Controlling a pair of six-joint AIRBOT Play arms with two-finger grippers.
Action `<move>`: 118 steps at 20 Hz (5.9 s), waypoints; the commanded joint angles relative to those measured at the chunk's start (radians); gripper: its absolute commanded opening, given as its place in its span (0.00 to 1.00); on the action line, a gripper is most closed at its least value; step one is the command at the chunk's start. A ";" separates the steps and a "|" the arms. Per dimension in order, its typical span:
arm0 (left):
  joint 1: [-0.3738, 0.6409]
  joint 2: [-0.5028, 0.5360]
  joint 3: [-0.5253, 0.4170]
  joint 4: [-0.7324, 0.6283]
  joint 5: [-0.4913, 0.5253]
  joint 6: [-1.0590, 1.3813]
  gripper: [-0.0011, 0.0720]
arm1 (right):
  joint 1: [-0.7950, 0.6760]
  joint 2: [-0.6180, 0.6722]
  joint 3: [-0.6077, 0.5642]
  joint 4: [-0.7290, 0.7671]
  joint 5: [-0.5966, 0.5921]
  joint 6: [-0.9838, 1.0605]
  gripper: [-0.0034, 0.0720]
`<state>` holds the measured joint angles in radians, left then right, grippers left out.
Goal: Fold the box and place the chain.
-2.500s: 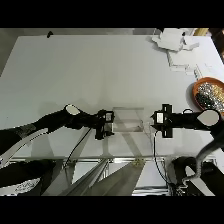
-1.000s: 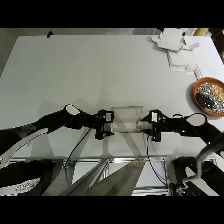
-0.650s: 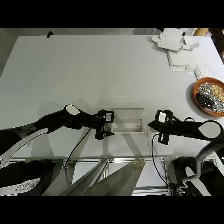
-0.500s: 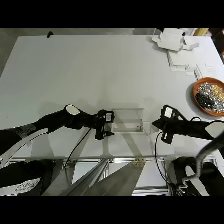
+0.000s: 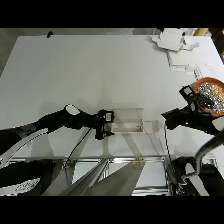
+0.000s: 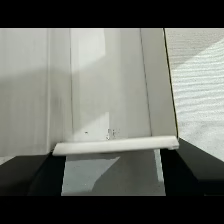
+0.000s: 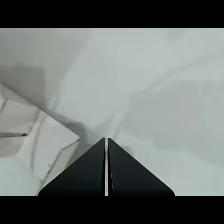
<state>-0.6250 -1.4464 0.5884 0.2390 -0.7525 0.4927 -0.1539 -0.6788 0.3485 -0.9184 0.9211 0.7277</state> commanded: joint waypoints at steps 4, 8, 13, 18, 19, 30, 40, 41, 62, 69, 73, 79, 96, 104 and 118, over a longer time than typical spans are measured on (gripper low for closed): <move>0.000 0.000 0.001 0.000 0.000 0.000 0.39 | -0.037 -0.273 0.001 0.035 0.083 0.241 0.07; 0.000 0.000 0.001 0.000 0.000 0.000 0.39 | -0.037 -0.371 -0.001 0.122 0.140 0.241 0.07; 0.000 0.000 0.001 0.000 0.000 0.000 0.39 | -0.010 -0.383 -0.005 0.155 0.218 0.233 0.07; 0.000 0.000 0.001 0.000 0.000 0.000 0.39 | 0.016 -0.369 -0.005 0.196 0.234 0.233 0.23; 0.000 0.000 0.001 0.000 0.000 0.000 0.39 | 0.017 -0.354 -0.005 0.195 0.237 0.233 0.23; 0.000 0.000 0.001 0.000 0.000 0.000 0.39 | 0.101 -0.238 -0.008 0.249 0.174 0.233 0.38; 0.000 0.000 0.001 0.000 0.000 0.000 0.39 | 0.149 -0.237 -0.008 0.256 0.132 0.272 0.59; 0.000 0.000 0.001 0.000 0.000 0.000 0.39 | 0.149 -0.237 -0.008 0.265 0.132 0.271 0.59; 0.000 0.000 0.001 0.000 0.000 0.000 0.39 | 0.533 -0.238 0.106 0.002 -0.121 0.683 0.59; 0.000 0.000 0.001 0.000 0.000 0.000 0.39 | 0.612 -0.244 0.164 -0.212 -0.123 0.896 0.59; 0.000 0.000 0.001 0.000 0.000 0.000 0.39 | 0.641 -0.257 0.164 -0.220 -0.122 0.899 0.59; 0.000 0.000 0.001 0.000 0.000 0.000 0.39 | 0.647 -0.263 0.164 -0.272 -0.114 0.961 0.59; 0.000 0.000 0.001 0.000 0.000 0.000 0.39 | 0.818 -0.422 0.277 -0.517 -0.032 1.419 0.56; 0.000 0.000 0.001 0.000 0.000 0.000 0.39 | 0.891 -0.531 0.346 -0.584 0.034 1.519 0.56; 0.000 0.000 0.001 0.000 0.000 0.000 0.39 | 0.890 -0.533 0.346 -0.585 0.043 1.549 0.67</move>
<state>-0.6250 -1.4464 0.5884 0.2390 -0.7528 0.4931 0.7357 -1.2121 0.6949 -1.5028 0.9550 2.2776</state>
